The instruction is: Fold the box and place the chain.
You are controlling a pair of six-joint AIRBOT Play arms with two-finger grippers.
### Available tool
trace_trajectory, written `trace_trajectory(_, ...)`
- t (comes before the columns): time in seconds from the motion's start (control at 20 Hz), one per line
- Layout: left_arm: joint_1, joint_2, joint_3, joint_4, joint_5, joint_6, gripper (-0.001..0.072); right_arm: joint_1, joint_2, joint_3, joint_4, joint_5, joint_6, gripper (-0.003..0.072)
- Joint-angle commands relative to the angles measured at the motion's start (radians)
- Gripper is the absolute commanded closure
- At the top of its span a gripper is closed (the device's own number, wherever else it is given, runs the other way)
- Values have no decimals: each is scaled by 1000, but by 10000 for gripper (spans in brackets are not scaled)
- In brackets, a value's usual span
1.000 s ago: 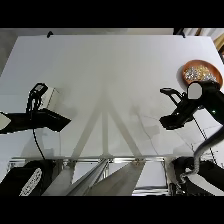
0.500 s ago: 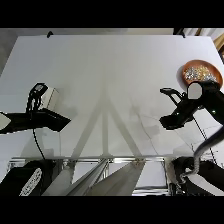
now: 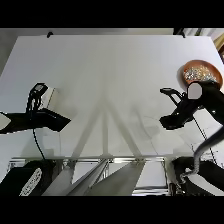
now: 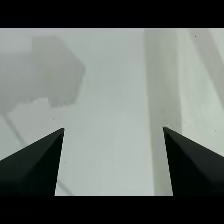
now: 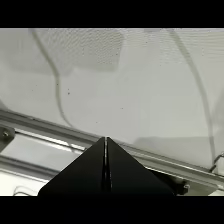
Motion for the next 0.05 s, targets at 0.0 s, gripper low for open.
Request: trace_trajectory(0.0, -1, 1, 0, 0, 0, 0, 16, -1, -1, 0, 0, 0, 0, 671)
